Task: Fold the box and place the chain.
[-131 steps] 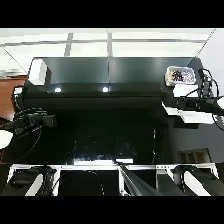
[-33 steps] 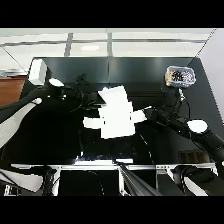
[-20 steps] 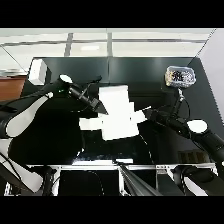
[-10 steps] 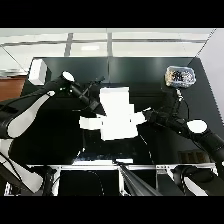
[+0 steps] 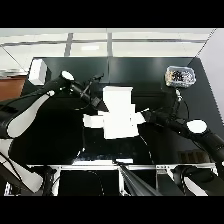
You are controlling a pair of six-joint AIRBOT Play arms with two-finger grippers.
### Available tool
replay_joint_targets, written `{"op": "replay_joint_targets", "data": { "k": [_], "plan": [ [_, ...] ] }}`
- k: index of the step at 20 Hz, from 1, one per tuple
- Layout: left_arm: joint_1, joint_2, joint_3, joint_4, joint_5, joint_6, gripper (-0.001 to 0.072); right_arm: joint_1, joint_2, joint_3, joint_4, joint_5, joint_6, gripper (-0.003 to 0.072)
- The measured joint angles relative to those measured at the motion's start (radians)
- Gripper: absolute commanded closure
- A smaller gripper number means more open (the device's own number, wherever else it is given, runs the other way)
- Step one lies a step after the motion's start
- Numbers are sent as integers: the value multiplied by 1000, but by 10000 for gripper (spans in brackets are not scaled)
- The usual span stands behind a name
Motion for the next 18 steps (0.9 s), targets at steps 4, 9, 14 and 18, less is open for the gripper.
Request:
{"op": "replay_joint_targets", "data": {
  "k": [4, 9, 14, 18],
  "plan": [
    [11, 19, -5, 13, -5, -26, 688, -76, 2, 80, -191, 157, 0, -21],
    [-8, 172, -176, 7, 69, 71, 685, -213, 2, 253, -523, 454, -34, -20],
    [-24, 320, -388, -59, 259, 373, 687, -224, 2, 306, -661, 554, -244, -20],
    [-49, 351, -434, -20, 379, 499, 689, -180, 2, 299, -687, 537, -350, -20]
  ]
}}
